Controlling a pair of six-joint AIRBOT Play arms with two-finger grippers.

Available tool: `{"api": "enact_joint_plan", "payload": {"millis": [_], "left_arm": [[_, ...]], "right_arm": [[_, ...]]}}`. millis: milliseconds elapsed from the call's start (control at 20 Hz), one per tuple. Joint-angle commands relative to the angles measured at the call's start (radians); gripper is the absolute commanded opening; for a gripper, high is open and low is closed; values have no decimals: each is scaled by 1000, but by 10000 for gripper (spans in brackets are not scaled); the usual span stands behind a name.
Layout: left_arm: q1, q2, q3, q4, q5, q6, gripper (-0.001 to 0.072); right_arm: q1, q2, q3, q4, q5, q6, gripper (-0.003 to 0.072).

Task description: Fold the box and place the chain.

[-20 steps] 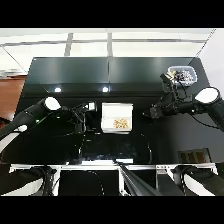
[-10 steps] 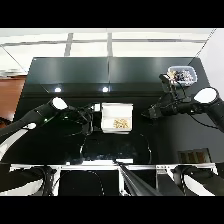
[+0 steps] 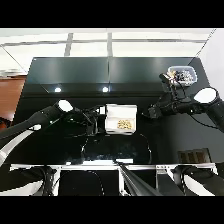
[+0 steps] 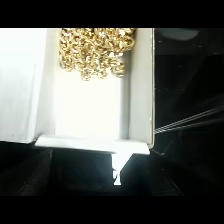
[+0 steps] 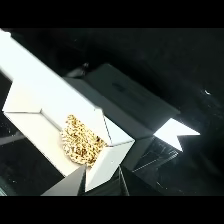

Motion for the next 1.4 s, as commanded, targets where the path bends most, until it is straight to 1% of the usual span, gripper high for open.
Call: {"api": "enact_joint_plan", "payload": {"millis": [0, 250, 500, 550, 600, 650, 700, 750, 850, 900, 950, 1000, 1050, 1150, 1200, 1350], "left_arm": [[-11, -1, 0, -5, 68, 1, 713], [-27, -1, 0, -14, 75, 7, 712], [-77, -1, 0, -44, 80, 55, 710], [-84, -1, 0, -44, 88, 55, 689], [-85, -1, 0, -44, 89, 54, 609], [-84, -1, 0, -43, 89, 54, 479], [-82, 0, 0, -43, 89, 53, 390], [-80, 2, 0, -43, 89, 50, 373], [-80, 3, 0, -43, 89, 47, 370], [-80, 3, 0, -43, 89, 47, 371], [-80, 3, 0, -43, 93, 47, 370], [-80, 3, 0, -43, 99, 46, 370], [-80, 3, 0, -43, 101, 46, 370], [-80, 3, 0, -43, 101, 47, 370], [-80, 3, 0, -43, 102, 47, 370], [-80, 3, 0, -43, 105, 46, 370]], "right_arm": [[0, 0, 0, 0, -6, 0, 248], [0, 0, 0, 0, -17, 0, 248], [0, 0, 0, 1, -35, 0, 247], [0, 0, 0, 0, -38, 0, 248], [0, 0, 0, 0, -39, 0, 248], [0, 0, 0, 0, -41, 0, 248], [0, 0, 0, 0, -50, 0, 248], [0, 0, 0, 1, -65, 0, 248], [-1, 0, 1, 34, -126, 29, 251], [-1, 0, 1, 79, -169, 57, 374], [-1, 0, 1, 134, -203, 64, 605], [0, 0, 0, 190, -240, 62, 646], [0, -1, 1, 229, -286, 62, 646], [6, -15, 0, 259, -378, 62, 645], [21, -33, 0, 265, -399, 62, 645], [87, -100, 0, 225, -358, 19, 645]]}}
